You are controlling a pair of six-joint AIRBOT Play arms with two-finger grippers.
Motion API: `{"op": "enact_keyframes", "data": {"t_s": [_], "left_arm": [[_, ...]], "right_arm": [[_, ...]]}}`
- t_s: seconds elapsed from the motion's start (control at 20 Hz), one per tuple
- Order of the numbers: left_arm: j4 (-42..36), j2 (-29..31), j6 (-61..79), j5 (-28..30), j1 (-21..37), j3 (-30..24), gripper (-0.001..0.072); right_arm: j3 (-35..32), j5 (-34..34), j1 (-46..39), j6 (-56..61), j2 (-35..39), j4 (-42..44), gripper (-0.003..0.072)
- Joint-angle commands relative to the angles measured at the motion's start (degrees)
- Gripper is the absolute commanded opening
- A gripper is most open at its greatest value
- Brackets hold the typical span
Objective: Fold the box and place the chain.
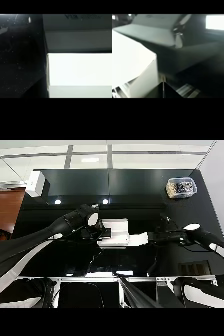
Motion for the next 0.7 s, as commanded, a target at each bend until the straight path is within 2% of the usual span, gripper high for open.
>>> {"op": "enact_keyframes", "data": {"t_s": [0.0,0.05,0.1,0.15,0.2,0.4,0.45,0.65], "left_arm": [[0.0,0.0,0.0,0.1,0.0,0.1,0.003],[0.0,0.0,0.0,0.1,0.0,0.1,0.003],[0.0,0.0,0.0,0.1,0.0,0.1,0.003],[0.0,0.0,0.0,0.1,0.0,0.1,0.003],[0.0,0.0,0.0,0.1,0.0,0.1,0.003],[0.0,0.0,0.0,0.3,0.0,0.1,0.003],[0.0,0.0,0.0,0.3,0.0,0.1,0.003],[0.0,0.0,0.0,0.3,0.0,0.1,0.003]], "right_arm": [[3.1,-0.1,5.4,-1.7,-0.8,1.7,0.0024],[4.3,0.7,5.4,-1.7,-0.8,1.0,0.0029],[5.3,1.5,5.4,-1.7,-0.8,0.3,0.0214],[6.3,2.4,5.4,-1.4,-0.8,-0.2,0.053],[7.1,3.4,5.4,-1.2,-0.8,-0.6,0.0638],[8.5,6.1,7.6,0.7,-0.8,1.5,0.0629],[9.0,5.6,9.0,1.3,-0.8,1.3,0.0537],[12.6,3.3,13.1,4.8,-0.8,-0.3,0.0538]]}}
